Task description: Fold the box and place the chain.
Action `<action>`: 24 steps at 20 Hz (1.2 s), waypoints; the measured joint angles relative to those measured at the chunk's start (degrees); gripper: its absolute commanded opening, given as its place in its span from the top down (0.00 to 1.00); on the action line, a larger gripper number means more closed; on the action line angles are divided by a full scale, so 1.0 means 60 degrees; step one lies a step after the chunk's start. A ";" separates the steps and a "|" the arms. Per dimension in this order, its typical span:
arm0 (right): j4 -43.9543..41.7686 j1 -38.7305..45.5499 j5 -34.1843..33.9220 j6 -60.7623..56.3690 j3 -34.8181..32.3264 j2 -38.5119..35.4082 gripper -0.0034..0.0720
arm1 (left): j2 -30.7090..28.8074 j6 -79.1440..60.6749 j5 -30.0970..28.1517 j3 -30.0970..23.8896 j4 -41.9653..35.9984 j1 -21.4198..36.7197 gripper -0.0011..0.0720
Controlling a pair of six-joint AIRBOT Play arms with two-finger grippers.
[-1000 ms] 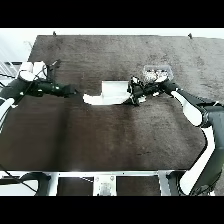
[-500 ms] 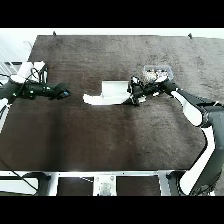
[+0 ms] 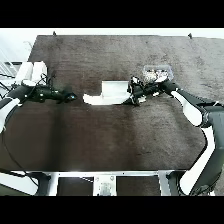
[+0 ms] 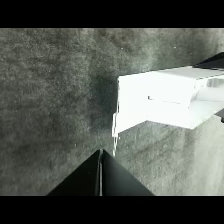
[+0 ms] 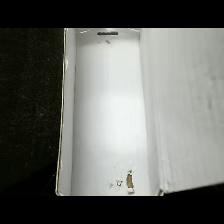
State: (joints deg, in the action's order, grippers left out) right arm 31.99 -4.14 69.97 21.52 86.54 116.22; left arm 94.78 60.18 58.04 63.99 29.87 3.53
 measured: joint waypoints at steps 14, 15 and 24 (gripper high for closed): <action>0.0000 0.0000 0.0000 0.0000 0.0000 0.0000 0.40 | 0.0889 -0.0015 -0.0761 0.0182 -0.0430 -0.0947 0.96; 0.0000 0.0000 0.0000 0.0000 0.0000 0.0000 0.40 | 0.1009 -0.0062 -0.0634 0.0248 -0.0535 -0.0969 0.96; 0.0000 0.0000 0.0000 0.0000 0.0000 0.0000 0.40 | 0.1413 -0.0685 -0.0182 0.0710 -0.1592 -0.1563 0.96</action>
State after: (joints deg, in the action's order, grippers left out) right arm 31.99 -4.14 69.97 21.52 86.54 116.22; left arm 103.26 56.07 56.95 68.25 20.32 -5.85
